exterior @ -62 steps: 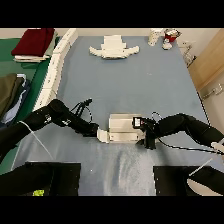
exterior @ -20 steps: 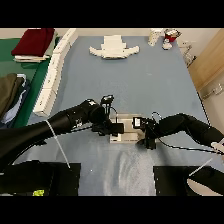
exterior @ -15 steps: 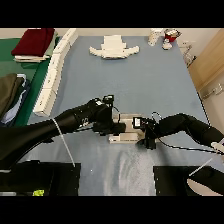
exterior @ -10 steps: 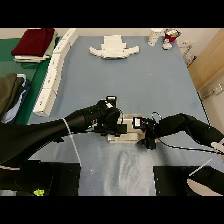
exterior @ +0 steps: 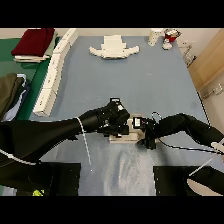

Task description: Fold the box.

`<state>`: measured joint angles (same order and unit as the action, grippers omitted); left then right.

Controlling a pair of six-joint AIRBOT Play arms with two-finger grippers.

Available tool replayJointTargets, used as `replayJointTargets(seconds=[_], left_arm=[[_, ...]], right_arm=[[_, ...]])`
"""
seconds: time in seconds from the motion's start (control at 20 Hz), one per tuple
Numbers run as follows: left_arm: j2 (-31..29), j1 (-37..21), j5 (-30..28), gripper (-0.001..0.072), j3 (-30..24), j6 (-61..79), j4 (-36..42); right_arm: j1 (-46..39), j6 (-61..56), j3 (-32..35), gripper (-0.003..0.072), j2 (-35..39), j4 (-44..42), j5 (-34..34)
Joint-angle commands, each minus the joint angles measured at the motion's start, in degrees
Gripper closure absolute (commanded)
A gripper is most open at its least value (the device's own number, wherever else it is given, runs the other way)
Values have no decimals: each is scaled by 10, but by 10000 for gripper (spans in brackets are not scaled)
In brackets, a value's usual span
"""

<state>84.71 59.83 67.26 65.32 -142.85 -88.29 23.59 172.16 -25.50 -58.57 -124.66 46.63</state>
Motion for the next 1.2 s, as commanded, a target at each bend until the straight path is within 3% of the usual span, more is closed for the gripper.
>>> replayJointTargets(seconds=[0.0, 0.15, 0.25, 0.5, 0.55, 0.6, 0.65, 1.0, 1.05, 1.1, 1.15], left_arm=[[10, 6, 5, 605, 7, -6, -14], [10, 7, 22, 607, 8, -8, -18], [10, 7, 26, 697, 8, -8, -18], [10, 7, 33, 695, 8, -7, -15], [10, 7, 37, 673, 8, -7, -15], [10, 7, 40, 426, 8, -8, -14], [10, 7, 46, 243, 8, -9, -12], [11, 7, 47, 237, 8, -12, -14], [11, 7, 41, 330, 8, -13, -14], [11, 7, 34, 548, 8, -12, -14], [11, 7, 26, 690, 8, -12, -14]], right_arm=[[1, 0, 0, 177, 0, 0, 0], [1, 0, 0, 177, 0, 0, 0], [1, 0, 0, 177, 0, 0, 0], [1, 0, 0, 177, 0, 0, 0], [1, 0, 0, 177, 0, 0, 0], [1, 0, 0, 177, 0, 0, 0], [1, 0, 0, 177, 0, 0, 0], [1, 0, 0, 177, 0, 0, 0], [1, 0, 0, 177, 0, 0, 0], [1, 0, 0, 177, 0, 0, 0], [1, 0, 0, 177, 0, 0, 0]])
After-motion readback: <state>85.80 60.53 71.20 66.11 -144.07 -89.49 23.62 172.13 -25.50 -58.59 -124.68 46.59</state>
